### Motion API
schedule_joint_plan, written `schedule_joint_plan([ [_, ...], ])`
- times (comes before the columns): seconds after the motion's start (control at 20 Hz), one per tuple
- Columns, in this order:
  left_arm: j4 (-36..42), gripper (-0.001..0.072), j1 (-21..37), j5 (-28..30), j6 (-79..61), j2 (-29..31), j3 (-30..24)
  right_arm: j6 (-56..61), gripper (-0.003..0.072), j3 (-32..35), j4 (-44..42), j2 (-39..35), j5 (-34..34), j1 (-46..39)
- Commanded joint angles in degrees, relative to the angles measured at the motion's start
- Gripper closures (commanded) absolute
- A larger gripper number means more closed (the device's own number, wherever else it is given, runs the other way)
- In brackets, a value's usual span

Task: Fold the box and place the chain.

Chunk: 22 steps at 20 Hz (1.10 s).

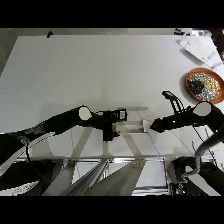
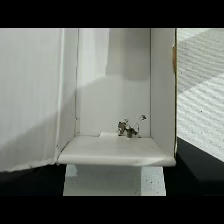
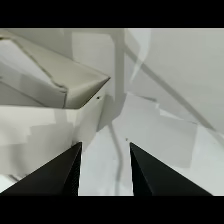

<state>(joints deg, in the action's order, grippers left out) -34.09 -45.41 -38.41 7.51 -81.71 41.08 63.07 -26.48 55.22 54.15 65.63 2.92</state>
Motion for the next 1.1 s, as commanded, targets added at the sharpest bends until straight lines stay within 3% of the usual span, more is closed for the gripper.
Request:
schedule_joint_plan([
  [0.0, 0.0, 0.0433, 0.0, 0.0, 0.0, 0.0, 0.0, -1.8, 0.029, 0.0, -3.3, -0.8, 4.2, 0.1],
  [0.4, 0.0, 0.0433, 0.0, 0.0, 0.0, 0.0, 0.0, -3.2, 0.0254, 0.0, -6.4, -0.8, 4.2, 0.1],
  [0.5, 0.0, 0.0433, 0.0, 0.0, 0.0, 0.0, 0.0, -3.1, 0.0126, 0.0, -6.4, -0.8, 1.6, 1.4],
  [0.8, 0.0, 0.0433, 0.0, 0.0, 0.0, 0.0, 0.0, 7.0, 0.0149, 0.0, -3.8, -0.7, -7.6, 10.1],
  [1.05, 0.0, 0.0433, 0.0, 0.0, 0.0, 0.0, 0.0, 20.7, 0.0151, -0.2, 4.0, -0.7, -12.6, 17.4],
])
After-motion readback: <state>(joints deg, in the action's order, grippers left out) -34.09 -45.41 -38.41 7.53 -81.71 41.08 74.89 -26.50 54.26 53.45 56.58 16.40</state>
